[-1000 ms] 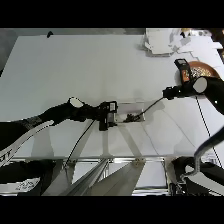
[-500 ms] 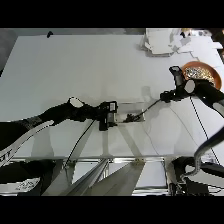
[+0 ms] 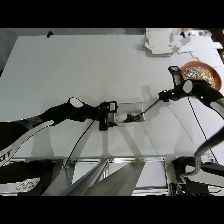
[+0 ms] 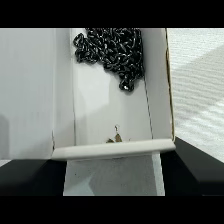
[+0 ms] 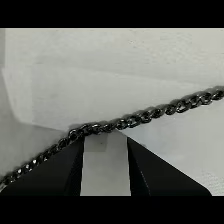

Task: Fold the box and place the chain.

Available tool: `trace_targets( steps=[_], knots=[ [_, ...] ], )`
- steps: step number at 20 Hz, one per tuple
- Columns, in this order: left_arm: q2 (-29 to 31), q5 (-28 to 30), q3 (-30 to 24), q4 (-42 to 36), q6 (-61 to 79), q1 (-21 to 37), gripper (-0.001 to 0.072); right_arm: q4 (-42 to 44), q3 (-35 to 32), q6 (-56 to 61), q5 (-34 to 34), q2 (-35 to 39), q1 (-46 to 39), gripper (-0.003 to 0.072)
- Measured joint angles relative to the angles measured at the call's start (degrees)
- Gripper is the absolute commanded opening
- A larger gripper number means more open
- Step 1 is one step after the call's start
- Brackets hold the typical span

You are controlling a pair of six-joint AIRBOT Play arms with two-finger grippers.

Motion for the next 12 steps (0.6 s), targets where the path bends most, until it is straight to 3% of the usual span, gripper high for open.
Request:
trace_targets(
  steps=[12],
  knots=[
    [0.0,0.0,0.0,0.0,0.0,0.0,0.0254,3.23,0.0,0.04,1.6,2.19,1.07,0.0316]
  ],
)
